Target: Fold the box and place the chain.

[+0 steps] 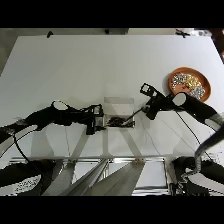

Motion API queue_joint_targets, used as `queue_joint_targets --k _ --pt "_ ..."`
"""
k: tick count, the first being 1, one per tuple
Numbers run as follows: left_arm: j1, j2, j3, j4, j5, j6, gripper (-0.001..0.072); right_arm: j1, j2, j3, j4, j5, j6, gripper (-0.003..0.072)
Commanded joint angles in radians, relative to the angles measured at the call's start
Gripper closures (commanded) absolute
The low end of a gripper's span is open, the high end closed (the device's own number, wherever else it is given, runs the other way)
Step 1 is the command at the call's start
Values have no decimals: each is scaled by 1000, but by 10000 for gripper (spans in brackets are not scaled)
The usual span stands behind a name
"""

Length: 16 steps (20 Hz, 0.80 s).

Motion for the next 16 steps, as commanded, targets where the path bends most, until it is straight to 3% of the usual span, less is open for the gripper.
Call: queue_joint_targets --k 1,5,10,11,16 --pt "0 0 0 0 0 0 440 18 -13 0 6 -14 3 290" --pt "0 0 0 0 0 0 440 20 -13 0 6 -12 3 364" --pt "0 0 0 0 0 0 440 20 -13 0 6 2 3 649" --pt "0 0 0 0 0 0 440 20 -13 0 6 3 3 677" --pt "0 0 0 0 0 0 440 20 35 0 5 2 10 677"
